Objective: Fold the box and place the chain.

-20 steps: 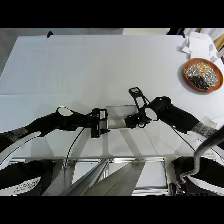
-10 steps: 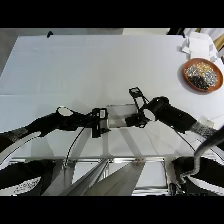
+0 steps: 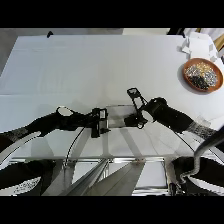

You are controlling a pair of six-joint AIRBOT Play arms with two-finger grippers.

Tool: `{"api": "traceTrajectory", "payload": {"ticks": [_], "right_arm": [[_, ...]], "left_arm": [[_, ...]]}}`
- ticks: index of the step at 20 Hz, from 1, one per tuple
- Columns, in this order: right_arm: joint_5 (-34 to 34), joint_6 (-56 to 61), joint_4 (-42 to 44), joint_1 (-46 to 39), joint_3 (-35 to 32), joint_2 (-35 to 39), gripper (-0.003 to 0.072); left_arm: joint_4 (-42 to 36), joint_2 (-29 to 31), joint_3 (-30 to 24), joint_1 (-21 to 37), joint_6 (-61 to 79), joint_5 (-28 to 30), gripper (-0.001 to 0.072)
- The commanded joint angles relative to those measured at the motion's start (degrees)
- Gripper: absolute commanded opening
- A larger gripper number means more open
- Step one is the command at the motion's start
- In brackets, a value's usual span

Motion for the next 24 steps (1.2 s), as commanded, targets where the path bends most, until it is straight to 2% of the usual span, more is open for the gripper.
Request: {"api": "traceTrajectory", "payload": {"ticks": [1, 5, 7, 10, 13, 14, 15, 16, 20, 24], "right_arm": [[-0.3, 0.4, 0.0, 0.2, 0.0, -1.0, 0.0181], [0.4, 0.3, 0.0, 0.1, 0.0, -2.1, 0.0157], [0.4, 0.3, 0.0, 0.1, 0.0, -2.1, 0.0043], [0.5, 0.3, 0.0, 0.1, 0.0, -2.1, 0.0014], [0.6, 0.1, 0.0, 0.2, 0.0, -2.1, 0.0017], [0.6, 0.1, 0.0, 0.2, 0.0, -2.1, 0.0100], [0.6, 0.1, 0.0, 0.2, 0.0, -2.0, 0.0242], [0.6, 0.0, 0.0, 0.2, 0.0, -1.8, 0.0332], [1.7, -5.5, -0.4, 0.1, 0.0, 1.6, 0.0340], [4.4, -6.4, -3.9, 0.1, 0.0, 8.0, 0.0347]], "left_arm": [[-0.1, 0.0, 0.0, 0.0, -0.1, 0.0, 0.0269], [-0.1, 0.0, 0.0, 0.0, -0.1, 0.0, 0.0269], [-0.1, 0.0, 0.0, 0.0, -0.1, 0.0, 0.0269], [-0.1, 0.0, 0.0, 0.0, -0.1, 0.0, 0.0269], [-0.1, 0.0, 0.0, 0.0, -0.1, 0.0, 0.0269], [-0.1, 0.0, 0.0, 0.0, -0.1, 0.0, 0.0269], [-0.1, 0.0, 0.0, 0.0, -0.1, 0.0, 0.0269], [-0.1, 0.0, 0.0, 0.0, -0.1, 0.0, 0.0269], [-0.1, 0.0, 0.0, 0.0, -0.1, 0.0, 0.0269], [-0.1, 0.0, 0.0, 0.0, -0.1, 0.0, 0.0269]]}}
